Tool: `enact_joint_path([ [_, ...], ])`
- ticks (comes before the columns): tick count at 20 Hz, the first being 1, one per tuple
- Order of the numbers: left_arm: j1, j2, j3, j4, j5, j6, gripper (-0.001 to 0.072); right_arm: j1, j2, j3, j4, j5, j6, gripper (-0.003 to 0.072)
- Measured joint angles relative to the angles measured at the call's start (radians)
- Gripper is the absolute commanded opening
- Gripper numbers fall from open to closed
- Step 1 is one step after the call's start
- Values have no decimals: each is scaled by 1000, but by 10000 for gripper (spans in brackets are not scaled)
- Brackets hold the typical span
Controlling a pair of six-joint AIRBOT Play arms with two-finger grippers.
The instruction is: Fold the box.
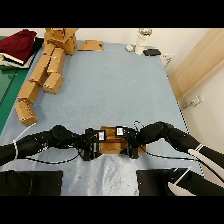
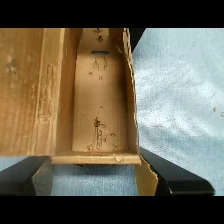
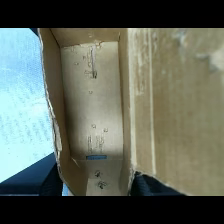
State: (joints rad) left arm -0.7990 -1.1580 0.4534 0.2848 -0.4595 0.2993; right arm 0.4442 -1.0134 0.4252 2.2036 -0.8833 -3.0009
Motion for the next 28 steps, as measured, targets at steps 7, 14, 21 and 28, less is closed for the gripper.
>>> enact_joint_path([
  [7,0,-16,16,-6,-10,3,684,0,0,0,0,0,0,406],
  [14,0,-19,18,-5,-15,4,489,0,0,0,0,0,0,407],
  [21,0,-19,18,-4,-13,3,488,0,0,0,0,0,0,407],
  [28,0,-19,18,-4,-12,0,488,0,0,0,0,0,0,406],
])
